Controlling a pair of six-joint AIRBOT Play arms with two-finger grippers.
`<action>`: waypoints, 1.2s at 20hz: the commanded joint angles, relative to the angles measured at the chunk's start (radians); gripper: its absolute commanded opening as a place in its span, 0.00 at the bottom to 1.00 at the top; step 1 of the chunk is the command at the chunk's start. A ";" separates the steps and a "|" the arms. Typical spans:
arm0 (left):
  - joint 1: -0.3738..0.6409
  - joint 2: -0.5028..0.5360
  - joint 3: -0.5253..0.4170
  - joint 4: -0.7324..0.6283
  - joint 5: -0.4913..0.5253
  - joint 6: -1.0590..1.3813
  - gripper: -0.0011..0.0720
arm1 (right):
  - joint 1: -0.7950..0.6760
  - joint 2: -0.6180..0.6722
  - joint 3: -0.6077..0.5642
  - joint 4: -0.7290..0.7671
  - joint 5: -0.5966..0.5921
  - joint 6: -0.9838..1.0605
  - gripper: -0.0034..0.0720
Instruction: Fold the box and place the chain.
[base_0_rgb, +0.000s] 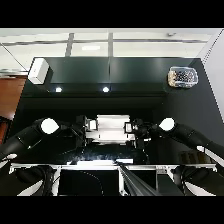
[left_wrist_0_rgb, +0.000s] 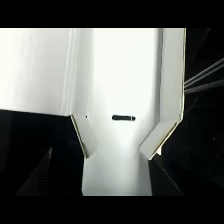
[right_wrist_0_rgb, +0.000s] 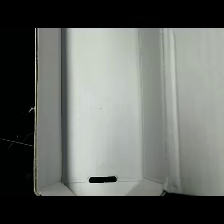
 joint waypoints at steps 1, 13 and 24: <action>-0.011 -0.023 -0.003 -0.056 -0.011 0.005 0.74 | 0.000 -0.001 0.000 0.000 0.000 0.000 0.81; -0.011 -0.056 -0.003 -0.213 -0.024 0.005 0.47 | 0.000 -0.001 0.000 0.000 0.000 0.000 0.81; -0.033 -0.124 -0.003 -0.275 -0.008 0.009 0.46 | 0.000 -0.001 -0.001 0.001 -0.002 0.001 0.81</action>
